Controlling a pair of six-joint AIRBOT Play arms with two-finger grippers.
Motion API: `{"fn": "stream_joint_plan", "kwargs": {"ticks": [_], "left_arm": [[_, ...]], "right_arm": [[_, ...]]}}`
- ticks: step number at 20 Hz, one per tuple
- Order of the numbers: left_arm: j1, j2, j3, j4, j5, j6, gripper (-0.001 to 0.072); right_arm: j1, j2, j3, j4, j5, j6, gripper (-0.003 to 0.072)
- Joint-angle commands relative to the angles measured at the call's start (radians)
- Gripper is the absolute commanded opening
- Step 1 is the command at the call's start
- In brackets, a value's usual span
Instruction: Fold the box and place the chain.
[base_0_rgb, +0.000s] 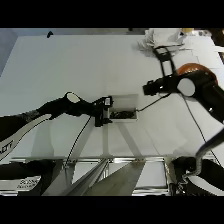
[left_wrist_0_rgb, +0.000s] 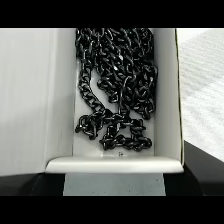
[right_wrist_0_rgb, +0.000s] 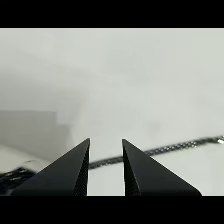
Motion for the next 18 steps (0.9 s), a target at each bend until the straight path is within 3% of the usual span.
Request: {"fn": "stream_joint_plan", "kwargs": {"ticks": [1,4,6,7,10,12,18], "left_arm": [[0.001,-0.001,0.0,0.0,0.005,0.0,0.0154],[0.001,-0.001,0.0,0.0,0.005,0.0,0.0154],[0.001,-0.001,0.0,0.0,0.004,0.0,0.0154],[0.001,-0.001,0.0,0.0,0.005,0.0,0.0154],[0.001,-0.001,0.0,0.0,0.005,0.0,0.0154],[0.001,-0.001,0.0,0.0,0.005,0.0,0.0154],[0.001,-0.001,0.0,0.0,0.005,0.0,0.0154]], "right_arm": [[-0.148,-0.053,-0.001,-0.011,0.045,-0.004,0.0218],[-0.183,-0.146,-0.001,-0.011,0.069,-0.056,0.0252],[-0.183,-0.211,-0.001,-0.01,0.077,-0.055,0.0407],[-0.183,-0.241,-0.001,-0.007,0.077,-0.055,0.0435],[-0.183,-0.297,-0.001,-0.007,0.078,-0.048,0.0414],[-0.183,-0.309,-0.001,-0.007,0.076,-0.046,0.0334],[-0.183,-0.353,-0.001,-0.008,0.065,-0.042,0.0317]]}}
